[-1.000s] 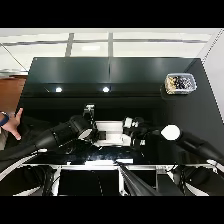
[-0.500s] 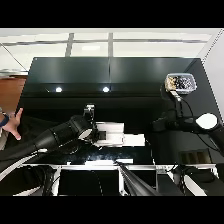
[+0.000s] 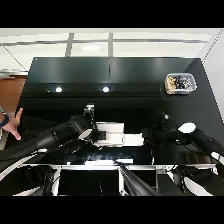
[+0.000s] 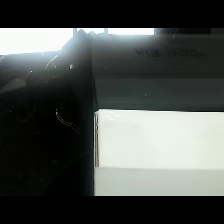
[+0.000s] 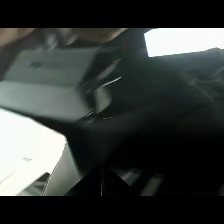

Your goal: Fold the box and place the chain.

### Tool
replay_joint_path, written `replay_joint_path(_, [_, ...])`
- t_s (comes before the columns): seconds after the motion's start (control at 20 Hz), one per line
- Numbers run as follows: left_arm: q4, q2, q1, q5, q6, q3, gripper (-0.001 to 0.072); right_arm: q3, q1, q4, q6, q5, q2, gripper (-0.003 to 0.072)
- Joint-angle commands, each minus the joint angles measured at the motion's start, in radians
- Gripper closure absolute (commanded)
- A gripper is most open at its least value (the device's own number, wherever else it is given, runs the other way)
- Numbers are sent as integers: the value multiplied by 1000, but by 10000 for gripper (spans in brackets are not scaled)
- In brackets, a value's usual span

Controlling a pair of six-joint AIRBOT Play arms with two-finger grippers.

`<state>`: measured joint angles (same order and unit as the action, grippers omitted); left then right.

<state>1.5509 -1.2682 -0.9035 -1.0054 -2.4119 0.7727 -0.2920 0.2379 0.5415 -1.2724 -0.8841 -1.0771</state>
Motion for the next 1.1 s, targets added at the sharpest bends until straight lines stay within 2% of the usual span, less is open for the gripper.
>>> replay_joint_path(0.0, [4, 0, 2, 2, 0, 0, 680, -33, 124, -102, 52, 55, -68, 662])
replay_joint_path(0.05, [4, 0, 2, 3, 0, 0, 680, -58, 127, -98, 67, 29, -67, 560])
replay_joint_path(0.1, [3, 0, 2, 2, 0, 0, 680, -89, 123, -82, 74, -13, -67, 226])
replay_joint_path(0.15, [3, 0, 2, 0, 0, 0, 680, -122, 116, -45, 77, -64, -67, 123])
replay_joint_path(0.3, [3, 0, 2, -2, 0, 0, 680, -208, 115, 70, 77, -196, -66, 122])
replay_joint_path(0.5, [3, 0, 2, -2, 0, 0, 680, -273, 117, 91, 76, -277, -66, 121])
replay_joint_path(0.6, [3, 0, 2, -2, 0, 0, 680, -294, 126, 87, 72, -289, -66, -31])
replay_joint_path(0.7, [3, 0, 2, -3, 0, 0, 680, -305, 143, 85, 62, -289, -66, -30])
replay_joint_path(0.8, [5, 0, 2, -10, 0, 0, 680, -309, 167, 88, 22, -262, -66, -21])
replay_joint_path(0.95, [8, 0, 2, -14, 0, 0, 679, -322, 210, 103, -64, -190, -66, 143])
replay_joint_path(1.05, [8, 0, 2, -14, 0, 0, 680, -337, 249, 121, -121, -156, -66, 144])
